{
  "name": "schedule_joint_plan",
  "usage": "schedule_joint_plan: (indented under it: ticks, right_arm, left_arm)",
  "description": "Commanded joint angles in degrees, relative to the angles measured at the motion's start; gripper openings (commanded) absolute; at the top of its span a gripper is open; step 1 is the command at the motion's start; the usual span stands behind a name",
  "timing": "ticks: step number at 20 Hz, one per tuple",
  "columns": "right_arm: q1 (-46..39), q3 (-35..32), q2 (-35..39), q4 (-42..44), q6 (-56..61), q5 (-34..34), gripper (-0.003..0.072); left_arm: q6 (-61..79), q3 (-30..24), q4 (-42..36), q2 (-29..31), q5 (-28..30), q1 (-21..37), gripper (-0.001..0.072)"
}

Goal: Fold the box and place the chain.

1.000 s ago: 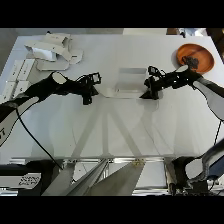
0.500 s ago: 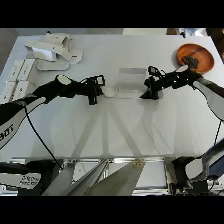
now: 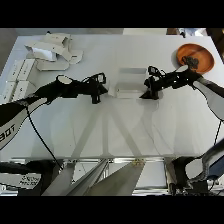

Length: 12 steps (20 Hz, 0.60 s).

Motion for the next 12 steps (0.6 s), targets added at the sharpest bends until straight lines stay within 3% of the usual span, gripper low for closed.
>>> schedule_joint_plan:
  ticks: [1, 10, 12]
  right_arm:
    - [0.0, 0.0, 0.0, 0.0, 0.0, 0.0, 0.0439]
    - [0.0, 0.0, 0.0, 0.0, 0.0, 0.0, 0.0439]
    - [0.0, 0.0, 0.0, 0.0, 0.0, 0.0, 0.0439]
  left_arm:
    - [0.4, 0.0, -5.6, 0.0, -0.1, -0.2, 0.0006]
    - [-20.6, 0.0, -5.6, -0.9, 3.7, -1.7, 0.0012]
    - [-24.7, 0.0, -5.6, -1.4, 4.2, -2.0, 0.006]
